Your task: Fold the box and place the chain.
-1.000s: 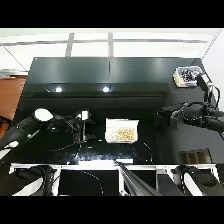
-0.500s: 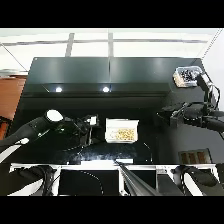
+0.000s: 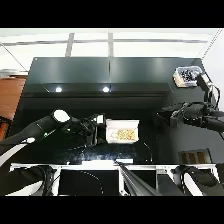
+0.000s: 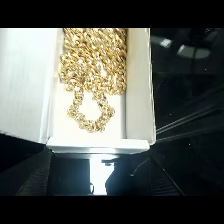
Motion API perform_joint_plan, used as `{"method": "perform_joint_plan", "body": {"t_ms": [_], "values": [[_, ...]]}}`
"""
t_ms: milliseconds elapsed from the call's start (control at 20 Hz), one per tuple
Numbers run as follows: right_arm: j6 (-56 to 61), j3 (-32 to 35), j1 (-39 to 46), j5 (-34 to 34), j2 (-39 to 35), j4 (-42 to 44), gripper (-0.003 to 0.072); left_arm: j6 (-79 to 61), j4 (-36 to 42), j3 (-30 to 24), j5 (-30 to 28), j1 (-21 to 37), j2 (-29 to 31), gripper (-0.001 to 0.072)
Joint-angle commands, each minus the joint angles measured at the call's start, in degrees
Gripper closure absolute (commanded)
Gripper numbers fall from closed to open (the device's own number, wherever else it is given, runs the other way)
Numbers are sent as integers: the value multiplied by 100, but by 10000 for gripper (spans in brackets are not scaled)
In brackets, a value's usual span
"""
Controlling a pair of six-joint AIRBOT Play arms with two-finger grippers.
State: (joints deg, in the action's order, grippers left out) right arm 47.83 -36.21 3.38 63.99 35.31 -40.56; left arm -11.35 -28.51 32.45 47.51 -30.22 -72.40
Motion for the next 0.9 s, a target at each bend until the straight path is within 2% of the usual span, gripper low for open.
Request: {"method": "perform_joint_plan", "body": {"t_ms": [0,300,450,550,750,850], "values": [[2,-2,-4,4,-4,0,206,59,22,120,-98,-199,-197,4],[2,-2,-4,4,-4,-2,206,28,160,293,-267,-267,-345,4],[2,-2,-4,2,-4,-2,206,13,162,293,-254,-267,-345,4],[2,-2,-4,4,-4,-2,206,-223,162,293,-26,-280,-343,4],[0,11,-4,0,-2,-2,206,-192,66,293,-118,-374,-343,6],[2,11,-4,-33,-2,-2,206,-184,63,293,-142,-396,-343,31]]}}
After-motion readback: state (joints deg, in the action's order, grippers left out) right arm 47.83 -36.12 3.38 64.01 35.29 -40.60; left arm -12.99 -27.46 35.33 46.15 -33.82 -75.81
